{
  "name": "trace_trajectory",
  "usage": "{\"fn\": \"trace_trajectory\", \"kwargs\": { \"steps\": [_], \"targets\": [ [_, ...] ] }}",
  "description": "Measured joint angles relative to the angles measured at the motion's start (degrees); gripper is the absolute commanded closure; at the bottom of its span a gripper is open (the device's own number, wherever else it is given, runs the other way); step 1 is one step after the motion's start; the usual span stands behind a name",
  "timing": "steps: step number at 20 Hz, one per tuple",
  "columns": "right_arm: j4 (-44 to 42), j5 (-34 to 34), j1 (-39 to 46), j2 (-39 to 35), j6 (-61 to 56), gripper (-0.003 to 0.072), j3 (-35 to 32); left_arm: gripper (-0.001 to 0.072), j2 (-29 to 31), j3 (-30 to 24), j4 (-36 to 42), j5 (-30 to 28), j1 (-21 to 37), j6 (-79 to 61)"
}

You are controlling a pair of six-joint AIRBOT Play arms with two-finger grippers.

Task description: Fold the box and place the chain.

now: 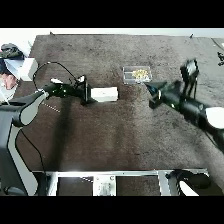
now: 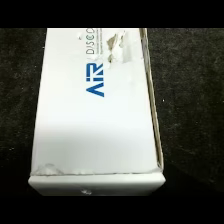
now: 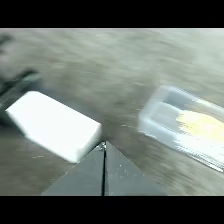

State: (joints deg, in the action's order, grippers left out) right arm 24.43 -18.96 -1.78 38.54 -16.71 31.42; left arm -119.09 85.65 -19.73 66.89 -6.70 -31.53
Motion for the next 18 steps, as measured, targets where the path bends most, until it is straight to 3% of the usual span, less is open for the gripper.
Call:
{"fn": "trace_trajectory", "kwargs": {
  "steps": [2,4,8,12,15,18],
  "targets": [
    [0.1,4.3,0.0,-4.2,0.0,0.0695,-5.4,0.0479,0.0,0.0,0.3,0.0,0.0,0.0],
    [0.0,7.5,0.0,-6.5,0.0,0.0695,-8.4,0.0699,0.1,0.0,0.7,0.6,0.0,0.0],
    [0.1,10.1,0.0,-8.3,0.0,0.0695,-10.7,0.0703,2.9,0.1,4.8,1.7,1.1,2.3],
    [0.2,10.9,0.0,-8.8,0.0,0.0695,-11.4,0.0705,11.0,0.0,9.9,-0.3,5.5,9.0],
    [0.2,11.1,0.0,-8.9,0.0,0.0695,-11.6,0.0705,19.6,-1.5,10.9,-6.2,11.3,17.4],
    [0.2,11.2,0.0,-9.0,0.0,0.0695,-11.6,0.0705,30.7,-8.7,10.3,-14.2,18.9,25.7]
  ]
}}
